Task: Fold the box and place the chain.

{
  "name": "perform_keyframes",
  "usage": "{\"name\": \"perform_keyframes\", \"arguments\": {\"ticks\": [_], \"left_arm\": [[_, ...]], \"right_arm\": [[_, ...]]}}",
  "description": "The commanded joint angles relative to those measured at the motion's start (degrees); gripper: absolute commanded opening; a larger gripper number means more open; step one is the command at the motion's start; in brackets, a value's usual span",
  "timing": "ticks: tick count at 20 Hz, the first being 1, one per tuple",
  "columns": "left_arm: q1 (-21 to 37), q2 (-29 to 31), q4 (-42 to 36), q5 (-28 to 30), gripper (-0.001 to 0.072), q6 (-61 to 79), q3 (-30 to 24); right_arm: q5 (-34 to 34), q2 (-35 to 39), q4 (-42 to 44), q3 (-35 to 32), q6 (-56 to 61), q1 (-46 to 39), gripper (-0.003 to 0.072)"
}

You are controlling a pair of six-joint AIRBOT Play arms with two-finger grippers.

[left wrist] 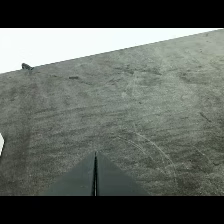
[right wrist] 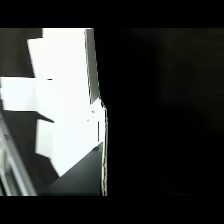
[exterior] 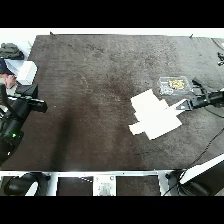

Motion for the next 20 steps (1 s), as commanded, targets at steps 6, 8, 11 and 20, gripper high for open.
{"name": "perform_keyframes", "arguments": {"ticks": [6,8,11,20], "left_arm": [[0.0,0.04,0.02,0.0,0.0011,0.02,-0.02],[0.0,0.04,0.0,0.02,0.0011,0.02,-0.02],[0.0,0.04,0.0,0.02,0.0011,0.02,-0.02],[0.0,0.04,0.0,-0.66,0.0011,0.02,-0.02]], "right_arm": [[-14.75,15.54,24.33,-33.81,-12.72,13.62,-0.0015],[-24.11,20.0,32.22,-39.41,-14.58,18.75,-0.0015],[-38.84,25.11,43.06,-43.06,-14.34,26.97,-0.0015],[-62.69,25.97,42.1,-40.72,-8.96,38.4,-0.0015]]}}
